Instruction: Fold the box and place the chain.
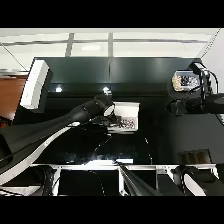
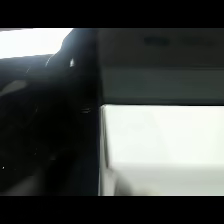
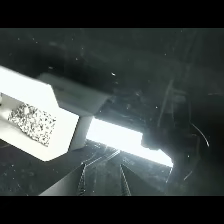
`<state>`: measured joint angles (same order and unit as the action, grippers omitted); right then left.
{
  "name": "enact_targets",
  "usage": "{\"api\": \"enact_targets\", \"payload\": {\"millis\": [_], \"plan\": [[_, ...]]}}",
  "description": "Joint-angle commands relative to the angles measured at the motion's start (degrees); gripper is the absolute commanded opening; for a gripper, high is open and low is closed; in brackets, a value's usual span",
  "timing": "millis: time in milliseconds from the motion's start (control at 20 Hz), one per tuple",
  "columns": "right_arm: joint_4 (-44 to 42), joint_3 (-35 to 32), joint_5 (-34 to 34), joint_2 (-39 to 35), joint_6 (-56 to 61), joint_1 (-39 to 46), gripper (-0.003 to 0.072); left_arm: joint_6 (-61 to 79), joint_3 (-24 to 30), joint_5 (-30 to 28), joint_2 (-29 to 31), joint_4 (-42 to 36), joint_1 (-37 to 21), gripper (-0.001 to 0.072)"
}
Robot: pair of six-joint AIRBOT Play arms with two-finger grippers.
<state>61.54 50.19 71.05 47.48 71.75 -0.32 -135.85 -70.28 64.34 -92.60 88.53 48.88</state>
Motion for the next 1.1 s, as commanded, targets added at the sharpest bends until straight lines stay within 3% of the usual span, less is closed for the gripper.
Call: {"api": "enact_targets", "payload": {"millis": [0, 150, 250, 350, 400, 500, 600, 650, 750, 800, 900, 1050], "plan": [[1.4, -1.3, 0.7, -0.4, -0.2, 0.3, 0.0273, -2.4, -1.6, 2.4, 1.1, 1.3, 0.0, 0.0523], [1.5, -3.3, 0.4, -0.4, -0.2, 0.3, 0.0273, 3.0, -2.5, 3.6, 5.6, 3.6, 0.2, 0.053], [1.6, -5.0, -1.0, -0.4, -0.2, 0.3, 0.0273, 5.5, -1.5, 8.8, 9.8, 10.6, 0.4, 0.053], [5.2, -6.1, -1.8, -0.4, -0.2, 0.3, 0.0272, 5.6, 2.6, 12.7, 14.3, 18.4, -1.9, 0.053], [7.6, -6.4, -1.6, -0.4, 0.1, 0.3, 0.0273, 6.4, 5.7, 12.5, 16.7, 18.5, -4.7, 0.053], [10.3, -7.1, -1.8, -0.4, 1.7, 0.3, 0.0272, 9.7, 13.8, 6.4, 21.8, 12.2, -12.4, 0.053], [10.3, -7.8, -1.7, -0.4, 3.2, 0.3, 0.0273, 20.3, 22.4, -5.0, 26.4, -0.4, -20.6, 0.053], [10.3, -8.0, -1.8, -0.4, 4.0, 0.3, 0.0273, 29.5, 26.1, -9.7, 27.6, -7.6, -24.2, 0.053], [9.1, -8.4, -2.1, -0.4, 4.1, 0.3, 0.0273, 56.7, 30.4, -13.0, 27.0, -23.0, -27.9, 0.0532], [8.7, -8.6, -2.4, -0.4, 4.1, 0.3, 0.0273, 70.6, 31.2, -11.9, 26.3, -29.2, -28.2, 0.0576], [8.6, -9.0, -3.0, -0.4, 4.1, 0.3, 0.0273, 88.4, 31.3, -10.5, 25.2, -32.0, -26.4, 0.072], [8.3, -9.1, -2.5, -0.4, 4.1, 0.3, 0.0273, 110.9, 31.3, -13.4, 24.9, -32.3, -22.7, 0.072]]}}
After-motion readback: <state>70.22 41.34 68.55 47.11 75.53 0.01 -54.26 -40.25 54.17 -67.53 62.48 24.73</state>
